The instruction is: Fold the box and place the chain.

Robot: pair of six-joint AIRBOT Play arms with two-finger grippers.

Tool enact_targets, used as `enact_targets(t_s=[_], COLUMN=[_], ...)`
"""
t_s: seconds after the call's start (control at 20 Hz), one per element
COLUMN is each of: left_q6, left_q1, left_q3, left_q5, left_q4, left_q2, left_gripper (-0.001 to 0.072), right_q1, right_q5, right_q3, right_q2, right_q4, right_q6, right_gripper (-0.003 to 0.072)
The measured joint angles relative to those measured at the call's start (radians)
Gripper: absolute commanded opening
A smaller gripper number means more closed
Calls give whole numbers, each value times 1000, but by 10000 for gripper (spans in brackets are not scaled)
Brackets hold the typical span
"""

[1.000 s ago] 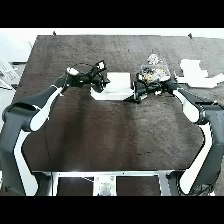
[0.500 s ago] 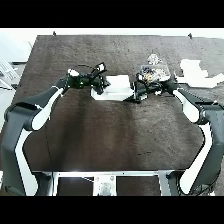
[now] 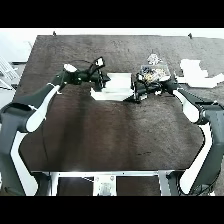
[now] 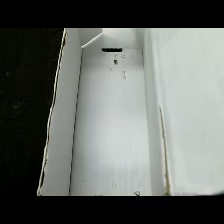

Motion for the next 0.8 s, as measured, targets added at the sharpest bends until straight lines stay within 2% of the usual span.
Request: enact_targets(t_s=[0.1, 0.15, 0.25, 0.3, 0.5, 0.8], left_q6=[0, -1, -14, -37, -158, -224], left_q1=[30, 46, 74, 81, 77, 25], left_q3=[3, 4, 5, 5, 5, 5], left_q5=[-83, -129, -216, -243, -267, -190], left_q4=[4, 11, 42, 79, 272, 443], left_q2=[34, 47, 66, 71, 81, 56], left_gripper=[24, 53, 623, 654, 654, 653], right_q1=[0, 0, 0, 0, 0, 0], right_q5=[0, 0, 0, 0, 0, 0], right_q3=[0, 0, 0, 0, 0, 0], right_q2=[0, 0, 0, 0, 0, 0], right_q4=[0, 0, 0, 0, 0, 0], right_q6=[0, 0, 1, 0, 1, 2], right_gripper=[583, 583, 583, 583, 583, 583])
